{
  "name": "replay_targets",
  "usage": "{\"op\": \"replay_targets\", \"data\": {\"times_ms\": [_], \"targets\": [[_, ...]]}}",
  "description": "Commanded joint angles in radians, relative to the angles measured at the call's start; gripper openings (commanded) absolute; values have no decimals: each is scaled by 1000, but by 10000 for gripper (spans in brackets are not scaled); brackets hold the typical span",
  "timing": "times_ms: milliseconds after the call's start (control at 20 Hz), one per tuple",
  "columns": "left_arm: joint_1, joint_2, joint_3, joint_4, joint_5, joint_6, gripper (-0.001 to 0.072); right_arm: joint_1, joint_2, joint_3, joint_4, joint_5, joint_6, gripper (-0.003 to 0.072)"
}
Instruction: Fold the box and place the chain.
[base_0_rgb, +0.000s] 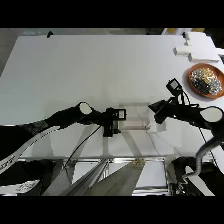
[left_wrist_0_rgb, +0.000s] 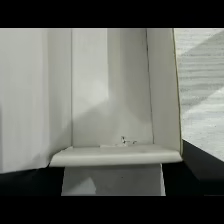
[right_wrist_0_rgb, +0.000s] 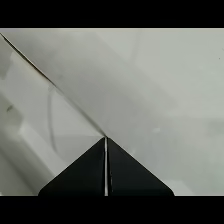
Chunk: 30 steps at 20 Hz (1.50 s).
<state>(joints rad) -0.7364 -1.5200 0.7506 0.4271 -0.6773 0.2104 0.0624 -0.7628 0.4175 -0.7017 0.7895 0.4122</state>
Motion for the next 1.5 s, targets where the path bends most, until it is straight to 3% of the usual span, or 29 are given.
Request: {"op": "replay_targets", "data": {"times_ms": [0, 150, 250, 400, 550, 600, 700, 750, 1000, 1100, 1450], "targets": [[0, 0, 0, 0, 0, -1, 210, 0, 168, 19, -306, 254, 40, 14], [0, 0, 0, 0, 0, 0, 210, 0, 219, 18, -440, 475, -37, 14], [0, 0, 0, 0, 0, 0, 210, 1, 213, 3, -470, 468, -76, 15], [0, 0, 0, 0, 0, -1, 210, 1, 211, -22, -354, 446, -313, 15], [0, 0, 0, 0, 0, -1, 210, 1, 186, -48, -348, 443, -473, 18], [-1, 0, 0, 0, 0, -1, 210, 1, 172, -56, -344, 431, -473, 63], [-1, 0, 0, 0, 0, 0, 210, 1, 156, -83, -340, 336, -473, 290], [0, 0, 0, 0, 0, -1, 210, 1, 145, -103, -336, 278, -474, 298], [-1, 0, 0, 0, 0, -1, 210, 1, 87, -147, -246, 136, -581, 288], [0, 0, 0, 0, 0, -1, 210, 1, 63, -147, -152, 95, -635, 237], [0, 0, 0, 0, 0, -1, 210, 1, -53, -146, -73, 55, -723, 211]]}}
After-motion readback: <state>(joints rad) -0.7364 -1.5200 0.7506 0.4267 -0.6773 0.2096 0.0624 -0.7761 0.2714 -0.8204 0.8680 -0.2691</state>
